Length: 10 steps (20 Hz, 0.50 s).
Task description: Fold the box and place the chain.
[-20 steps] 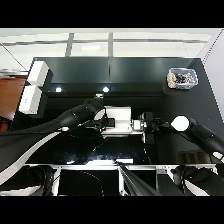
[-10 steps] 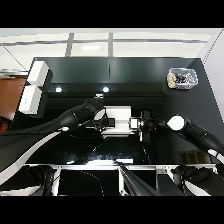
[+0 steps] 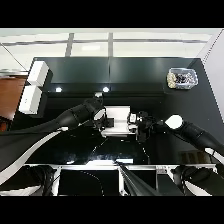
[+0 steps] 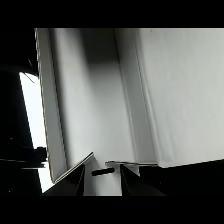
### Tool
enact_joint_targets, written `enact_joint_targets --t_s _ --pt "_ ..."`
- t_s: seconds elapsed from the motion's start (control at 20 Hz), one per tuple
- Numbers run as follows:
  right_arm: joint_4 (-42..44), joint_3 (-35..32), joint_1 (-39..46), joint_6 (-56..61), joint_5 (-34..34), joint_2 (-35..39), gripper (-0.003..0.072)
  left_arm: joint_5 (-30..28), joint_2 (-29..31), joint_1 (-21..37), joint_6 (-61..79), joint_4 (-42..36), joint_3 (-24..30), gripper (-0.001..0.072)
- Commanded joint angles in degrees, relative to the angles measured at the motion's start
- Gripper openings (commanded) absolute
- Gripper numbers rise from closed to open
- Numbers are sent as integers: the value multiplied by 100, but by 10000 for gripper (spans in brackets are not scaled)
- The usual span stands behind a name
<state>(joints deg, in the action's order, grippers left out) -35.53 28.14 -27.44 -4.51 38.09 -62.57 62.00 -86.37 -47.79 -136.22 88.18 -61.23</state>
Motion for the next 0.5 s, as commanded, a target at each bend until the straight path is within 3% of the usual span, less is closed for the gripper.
enact_joint_targets --t_s 0.0,0.45 --pt "367 4 -7 2 15 -11 269 -17 2 -4 -7 -20 -2 27" --pt "402 4 -7 -2 2 -96 269 -15 2 -7 -7 -39 -2 27"
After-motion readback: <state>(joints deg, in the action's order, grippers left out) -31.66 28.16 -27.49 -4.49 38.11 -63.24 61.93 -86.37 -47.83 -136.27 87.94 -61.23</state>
